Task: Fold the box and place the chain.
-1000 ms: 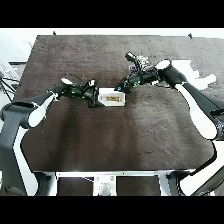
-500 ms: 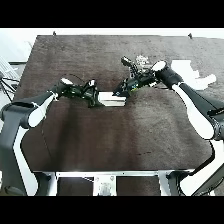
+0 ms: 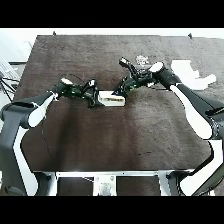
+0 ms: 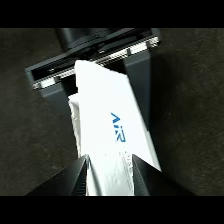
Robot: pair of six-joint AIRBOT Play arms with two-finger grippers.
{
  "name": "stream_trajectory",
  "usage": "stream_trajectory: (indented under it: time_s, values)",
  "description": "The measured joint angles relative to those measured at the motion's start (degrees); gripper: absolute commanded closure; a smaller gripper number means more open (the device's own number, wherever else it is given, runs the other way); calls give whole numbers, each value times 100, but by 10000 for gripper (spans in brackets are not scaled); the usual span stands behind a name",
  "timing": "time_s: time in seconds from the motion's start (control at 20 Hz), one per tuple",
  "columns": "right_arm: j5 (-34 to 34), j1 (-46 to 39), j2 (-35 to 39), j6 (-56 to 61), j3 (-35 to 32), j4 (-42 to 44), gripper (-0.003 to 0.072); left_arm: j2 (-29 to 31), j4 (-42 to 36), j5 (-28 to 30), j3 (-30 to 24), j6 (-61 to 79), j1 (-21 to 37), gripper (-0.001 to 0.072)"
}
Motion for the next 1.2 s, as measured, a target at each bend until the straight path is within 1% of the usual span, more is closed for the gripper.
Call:
stream_trajectory:
  time_s: [0.25, 0.8, 0.85, 0.9, 1.2]
  values:
    - [-157, 68, 0, -37, 0, -44, 350, 0, 0, 0, 0, 2, 0, 178]
    - [37, 149, -2, -48, 0, -96, 354, 0, 2, -4, 0, 7, 0, 178]
    - [63, 149, -2, -48, 0, -118, 377, 0, 2, -4, 0, 7, 0, 178]
    - [94, 149, -2, -44, 0, -149, 417, 0, 2, -4, 0, 7, 0, 178]
    - [157, 153, -2, -22, 2, -297, 421, 0, 2, -7, 0, 9, -2, 178]
